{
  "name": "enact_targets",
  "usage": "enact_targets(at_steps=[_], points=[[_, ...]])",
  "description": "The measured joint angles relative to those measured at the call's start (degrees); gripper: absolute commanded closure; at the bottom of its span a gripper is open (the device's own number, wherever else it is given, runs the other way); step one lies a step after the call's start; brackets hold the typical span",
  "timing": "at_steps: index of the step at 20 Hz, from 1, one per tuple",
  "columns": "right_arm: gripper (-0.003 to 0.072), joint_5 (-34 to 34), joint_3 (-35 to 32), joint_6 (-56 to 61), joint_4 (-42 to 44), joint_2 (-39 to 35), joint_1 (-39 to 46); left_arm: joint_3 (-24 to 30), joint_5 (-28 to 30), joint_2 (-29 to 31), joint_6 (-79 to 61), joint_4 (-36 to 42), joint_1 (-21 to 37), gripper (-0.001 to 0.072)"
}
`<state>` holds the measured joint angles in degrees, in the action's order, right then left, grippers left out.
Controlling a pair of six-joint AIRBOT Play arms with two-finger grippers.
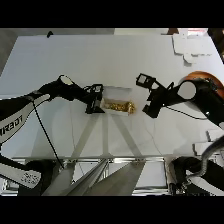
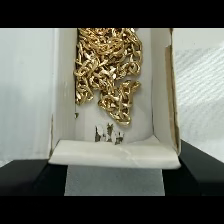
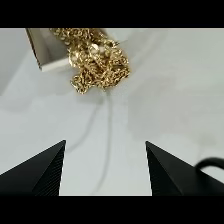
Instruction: Fold the box and place the chain.
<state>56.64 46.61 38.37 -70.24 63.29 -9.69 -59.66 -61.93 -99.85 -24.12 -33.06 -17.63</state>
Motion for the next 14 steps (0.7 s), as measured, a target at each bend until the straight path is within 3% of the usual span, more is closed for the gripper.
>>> enact_targets(at_steps=[6,12,13,14], points=[[0.0152,-10.21,-6.69,-20.9,13.33,5.38,1.07,0.0,-0.02,0.0,0.0,0.0,0.0,0.0334],[0.0187,-17.7,-7.65,-29.73,23.82,14.25,1.2,0.0,-0.02,0.0,0.0,0.0,0.0,0.0334],[0.02,-18.51,-7.74,-30.95,25.14,15.41,1.2,0.0,0.0,0.0,0.0,0.0,0.0,0.0334],[0.0293,-18.78,-7.72,-31.8,26.23,16.11,1.25,0.0,0.0,0.0,0.0,0.0,0.0,0.0334]])
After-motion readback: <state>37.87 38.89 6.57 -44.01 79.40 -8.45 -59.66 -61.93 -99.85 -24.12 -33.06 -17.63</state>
